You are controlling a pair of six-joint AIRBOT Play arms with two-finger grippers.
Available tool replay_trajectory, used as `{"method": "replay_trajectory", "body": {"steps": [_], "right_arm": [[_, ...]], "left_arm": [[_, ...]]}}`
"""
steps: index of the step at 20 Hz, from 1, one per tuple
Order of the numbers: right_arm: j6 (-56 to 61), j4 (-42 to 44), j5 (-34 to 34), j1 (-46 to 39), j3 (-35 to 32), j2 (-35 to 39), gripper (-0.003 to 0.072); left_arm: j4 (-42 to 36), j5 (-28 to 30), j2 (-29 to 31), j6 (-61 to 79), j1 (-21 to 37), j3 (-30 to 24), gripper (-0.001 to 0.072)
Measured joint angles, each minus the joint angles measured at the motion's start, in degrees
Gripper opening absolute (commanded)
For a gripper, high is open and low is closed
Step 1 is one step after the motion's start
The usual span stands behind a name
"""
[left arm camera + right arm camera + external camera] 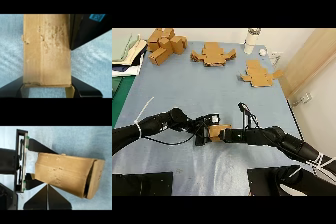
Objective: Fold the box.
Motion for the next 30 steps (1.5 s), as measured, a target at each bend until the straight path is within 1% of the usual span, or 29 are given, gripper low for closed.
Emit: {"method": "replay_trajectory", "body": {"steps": [5, 7, 9, 12, 15, 16, 17, 20, 23, 25, 26, 30], "right_arm": [[-0.4, -0.6, 0.0, -0.1, 0.2, 0.3, 0.0], [-2.2, -0.4, -2.2, -0.1, 1.7, 1.5, 0.0], [-6.9, -0.3, -5.8, 0.0, 3.8, 2.9, 0.0], [-19.0, -1.7, -9.9, -0.4, 7.1, 4.1, 0.0], [-29.7, -8.3, -11.4, -1.3, 10.6, 4.2, 0.0006], [-32.6, -12.2, -11.3, -1.6, 11.7, 4.0, 0.0025], [-34.8, -16.6, -11.1, -1.8, 12.5, 3.9, 0.0028], [-39.0, -29.6, -9.5, -2.1, 13.9, 3.3, 0.0028], [-40.7, -36.7, -8.0, -3.8, 14.4, 0.6, 0.0025], [-42.8, -36.2, -6.5, -6.7, 14.6, -2.2, 0.0012], [-45.5, -33.5, -5.7, -8.4, 14.6, -3.5, 0.0013], [-58.5, -16.8, -4.8, -14.9, 15.1, -8.8, 0.0013]], "left_arm": [[0.0, 0.0, 0.0, 0.0, 0.0, 0.0, 0.0527], [0.0, 0.0, 0.0, 0.0, 0.0, 0.0, 0.0527], [0.0, 0.0, 0.0, 0.0, 0.0, 0.0, 0.0527], [0.0, 0.0, 0.0, 0.0, 0.0, 0.0, 0.0527], [0.0, 0.0, 0.0, 0.0, 0.0, 0.0, 0.0527], [0.0, 0.0, 0.0, 0.0, 0.0, 0.0, 0.0527], [0.0, 0.0, 0.0, 0.0, 0.0, 0.0, 0.0527], [0.0, 0.0, 0.0, 0.0, 0.0, 0.0, 0.0527], [0.0, 0.0, 0.0, 0.0, 0.0, 0.0, 0.0527], [0.0, 0.0, 0.0, 0.0, 0.0, 0.0, 0.0527], [0.0, 0.0, 0.0, 0.0, 0.0, 0.0, 0.0527], [0.0, 0.0, 0.0, 0.0, 0.0, 0.0, 0.0527]]}}
